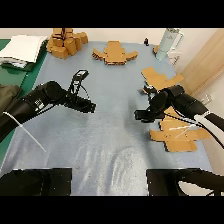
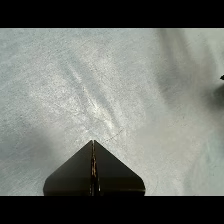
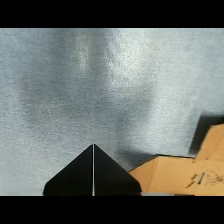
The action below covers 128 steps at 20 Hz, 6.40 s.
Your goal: Fold the box.
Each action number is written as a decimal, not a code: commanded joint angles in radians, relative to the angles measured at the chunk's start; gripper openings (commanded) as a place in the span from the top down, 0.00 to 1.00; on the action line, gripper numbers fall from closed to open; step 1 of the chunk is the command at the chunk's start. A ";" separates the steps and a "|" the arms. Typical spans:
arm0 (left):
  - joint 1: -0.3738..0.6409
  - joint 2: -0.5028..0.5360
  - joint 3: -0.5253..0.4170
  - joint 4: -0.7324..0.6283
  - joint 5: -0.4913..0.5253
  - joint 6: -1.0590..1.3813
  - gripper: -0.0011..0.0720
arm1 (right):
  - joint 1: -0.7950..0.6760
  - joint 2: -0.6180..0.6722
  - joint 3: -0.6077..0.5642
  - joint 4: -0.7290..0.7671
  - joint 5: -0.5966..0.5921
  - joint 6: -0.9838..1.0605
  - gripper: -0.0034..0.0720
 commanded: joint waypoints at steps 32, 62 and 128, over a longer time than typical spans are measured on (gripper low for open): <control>-0.002 -0.001 -0.001 -0.159 0.012 0.000 0.96 | -0.610 0.037 0.270 -0.500 -0.373 -0.126 0.02; 0.001 0.000 -0.001 -0.273 -0.147 0.042 0.09 | -0.741 -0.109 0.055 0.576 -0.249 -0.770 0.95; 0.199 -0.548 0.176 -0.699 -0.547 0.613 0.97 | 0.032 0.307 -0.459 0.614 0.429 -0.708 0.64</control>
